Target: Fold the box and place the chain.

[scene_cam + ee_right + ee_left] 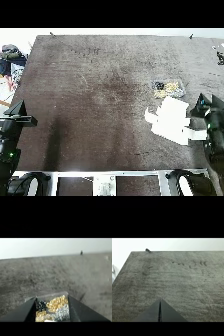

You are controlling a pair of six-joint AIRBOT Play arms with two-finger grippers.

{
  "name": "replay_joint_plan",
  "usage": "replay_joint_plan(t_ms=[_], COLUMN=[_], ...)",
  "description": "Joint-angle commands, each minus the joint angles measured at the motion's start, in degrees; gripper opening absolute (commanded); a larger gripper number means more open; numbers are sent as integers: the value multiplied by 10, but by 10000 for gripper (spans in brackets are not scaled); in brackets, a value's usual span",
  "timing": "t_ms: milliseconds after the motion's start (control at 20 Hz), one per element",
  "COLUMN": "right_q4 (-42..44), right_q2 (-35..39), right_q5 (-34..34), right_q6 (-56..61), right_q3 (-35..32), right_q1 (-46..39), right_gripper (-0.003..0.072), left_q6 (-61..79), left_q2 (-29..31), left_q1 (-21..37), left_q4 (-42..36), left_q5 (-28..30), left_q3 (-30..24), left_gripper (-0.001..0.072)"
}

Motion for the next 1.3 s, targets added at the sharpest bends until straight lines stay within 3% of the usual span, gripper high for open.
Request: replay_joint_plan(t_ms=[0,50,150,200,300,450,550,700,850,1250], right_q4=[75,91,84,19,-214,-520,-623,-670,-686,-708], right_q2=[-169,-223,-305,-339,-382,-378,-371,-399,-438,-524], right_q5=[-9,35,168,244,362,517,632,769,808,768], right_q6=[14,15,76,146,341,561,640,653,628,564], right_q3=[82,99,118,127,159,219,263,308,320,320], right_q1=[-5,-18,-68,-104,-179,-294,-382,-500,-560,-564], right_gripper=[427,485,485,485,485,486,485,486,485,465], left_q6=[0,0,0,0,0,0,0,0,0,0], left_q2=[0,0,0,0,0,0,0,0,0,0], left_q1=[0,0,0,0,0,0,0,0,0,0], left_q4=[0,0,0,0,0,0,0,0,0,0], left_q5=[0,0,0,0,0,0,0,0,0,0], left_q3=[0,0,0,0,0,0,0,0,0,0], left_gripper=[13,13,13,13,13,13,13,13,13,13])
